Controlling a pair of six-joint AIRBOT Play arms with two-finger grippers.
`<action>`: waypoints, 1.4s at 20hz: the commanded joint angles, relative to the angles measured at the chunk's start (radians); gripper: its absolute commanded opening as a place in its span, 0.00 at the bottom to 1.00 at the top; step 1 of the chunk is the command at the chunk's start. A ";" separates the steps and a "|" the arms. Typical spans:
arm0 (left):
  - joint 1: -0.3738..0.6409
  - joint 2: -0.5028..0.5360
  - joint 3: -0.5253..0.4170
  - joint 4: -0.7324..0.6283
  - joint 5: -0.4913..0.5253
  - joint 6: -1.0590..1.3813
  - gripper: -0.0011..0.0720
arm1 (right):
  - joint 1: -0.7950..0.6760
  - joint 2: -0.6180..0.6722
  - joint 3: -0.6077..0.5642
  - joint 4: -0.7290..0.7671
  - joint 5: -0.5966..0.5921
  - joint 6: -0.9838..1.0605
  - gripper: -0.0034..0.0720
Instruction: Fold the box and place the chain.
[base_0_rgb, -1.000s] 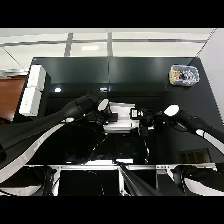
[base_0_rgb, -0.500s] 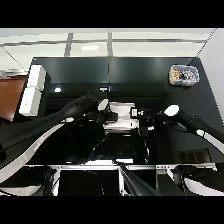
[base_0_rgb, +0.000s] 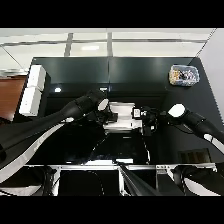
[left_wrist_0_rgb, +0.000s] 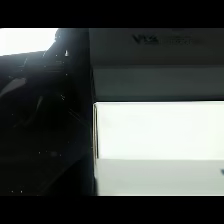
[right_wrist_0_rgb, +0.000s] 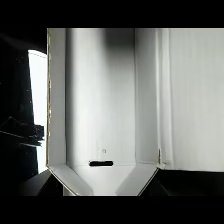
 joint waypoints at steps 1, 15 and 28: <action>0.000 0.000 0.001 -0.003 -0.001 0.000 0.05 | 0.000 0.016 0.001 -0.009 0.003 0.006 0.88; 0.000 0.000 0.001 -0.002 0.004 0.000 0.05 | 0.008 0.014 0.001 0.059 0.053 0.047 0.46; 0.001 0.000 0.001 -0.003 0.004 0.000 0.05 | 0.008 -0.050 -0.001 0.238 0.003 0.047 0.46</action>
